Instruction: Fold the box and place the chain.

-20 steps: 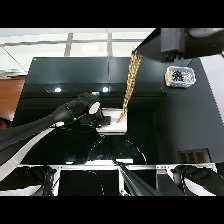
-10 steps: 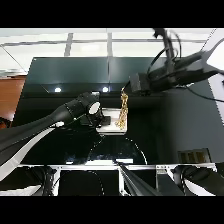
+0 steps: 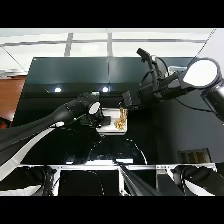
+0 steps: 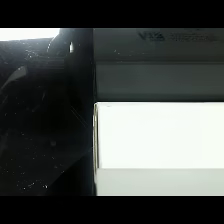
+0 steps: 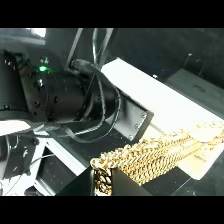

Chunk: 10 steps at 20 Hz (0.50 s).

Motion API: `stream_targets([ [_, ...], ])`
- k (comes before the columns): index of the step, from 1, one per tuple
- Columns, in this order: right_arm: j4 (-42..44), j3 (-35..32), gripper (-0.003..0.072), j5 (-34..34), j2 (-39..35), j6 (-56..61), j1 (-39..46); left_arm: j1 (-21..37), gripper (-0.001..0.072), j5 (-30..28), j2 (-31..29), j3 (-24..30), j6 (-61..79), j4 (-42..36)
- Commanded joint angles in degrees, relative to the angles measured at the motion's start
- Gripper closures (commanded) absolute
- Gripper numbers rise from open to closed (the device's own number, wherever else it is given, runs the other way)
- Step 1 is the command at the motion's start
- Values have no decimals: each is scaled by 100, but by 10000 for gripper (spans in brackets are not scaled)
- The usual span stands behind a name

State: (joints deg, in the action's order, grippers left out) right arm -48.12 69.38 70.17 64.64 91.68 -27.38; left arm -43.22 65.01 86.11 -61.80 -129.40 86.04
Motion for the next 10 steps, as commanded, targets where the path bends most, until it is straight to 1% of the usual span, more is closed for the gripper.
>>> stream_targets([
  [1, -13, -52, 671, -15, 4, 2, -103, 4, 681, 0, -2, -4, 2, 2],
  [5, -55, -46, 671, 20, -129, -2, 286, 4, 681, 0, -2, -4, 2, 2],
  [10, -61, -46, 671, 356, -546, -4, 844, 4, 681, 0, -2, -4, 2, 2],
])
